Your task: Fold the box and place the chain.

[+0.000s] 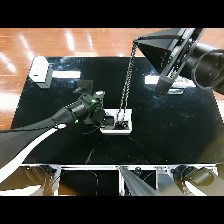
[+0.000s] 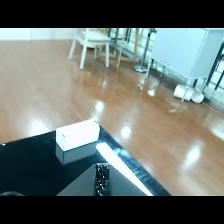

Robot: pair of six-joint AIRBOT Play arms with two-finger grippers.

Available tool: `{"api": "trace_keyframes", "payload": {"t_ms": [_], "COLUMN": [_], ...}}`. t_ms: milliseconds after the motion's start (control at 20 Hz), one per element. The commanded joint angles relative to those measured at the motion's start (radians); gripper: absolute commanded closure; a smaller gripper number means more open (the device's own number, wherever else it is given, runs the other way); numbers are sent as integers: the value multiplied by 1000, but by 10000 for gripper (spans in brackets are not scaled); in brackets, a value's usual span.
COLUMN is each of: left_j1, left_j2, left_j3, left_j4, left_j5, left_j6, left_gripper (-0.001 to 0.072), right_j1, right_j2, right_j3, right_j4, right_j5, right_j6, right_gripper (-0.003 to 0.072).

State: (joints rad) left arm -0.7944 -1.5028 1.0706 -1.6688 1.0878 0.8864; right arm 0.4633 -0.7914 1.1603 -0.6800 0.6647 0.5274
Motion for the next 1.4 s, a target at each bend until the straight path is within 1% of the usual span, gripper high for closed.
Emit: {"api": "trace_keyframes", "payload": {"t_ms": [0,250,400,550,700,800,1000,1200,1350], "left_j1": [0,0,0,0,0,0,0,0,0], "left_j2": [0,0,0,0,0,0,0,0,0], "left_j3": [0,0,0,0,0,0,0,0,0], "left_j4": [-1,-1,-2,-1,-1,-1,-1,-1,-1], "left_j5": [1,1,1,1,4,4,3,3,3], "left_j6": [0,0,0,0,0,0,0,0,0], "left_gripper": [686,686,686,686,686,686,686,686,686], "right_j1": [0,0,0,0,0,0,16,17,17], "right_j2": [-1,-10,-37,-66,-111,-148,-209,-237,-247], "right_j3": [9,8,-21,-131,-240,-284,-292,-292,-292], "right_j4": [0,-10,-82,-88,-87,-82,-79,-89,-120], "right_j5": [46,300,398,428,429,429,422,423,405], "right_j6": [1,29,126,135,139,139,139,147,224], "right_gripper": [660,659,659,659,660,660,659,659,648]}}
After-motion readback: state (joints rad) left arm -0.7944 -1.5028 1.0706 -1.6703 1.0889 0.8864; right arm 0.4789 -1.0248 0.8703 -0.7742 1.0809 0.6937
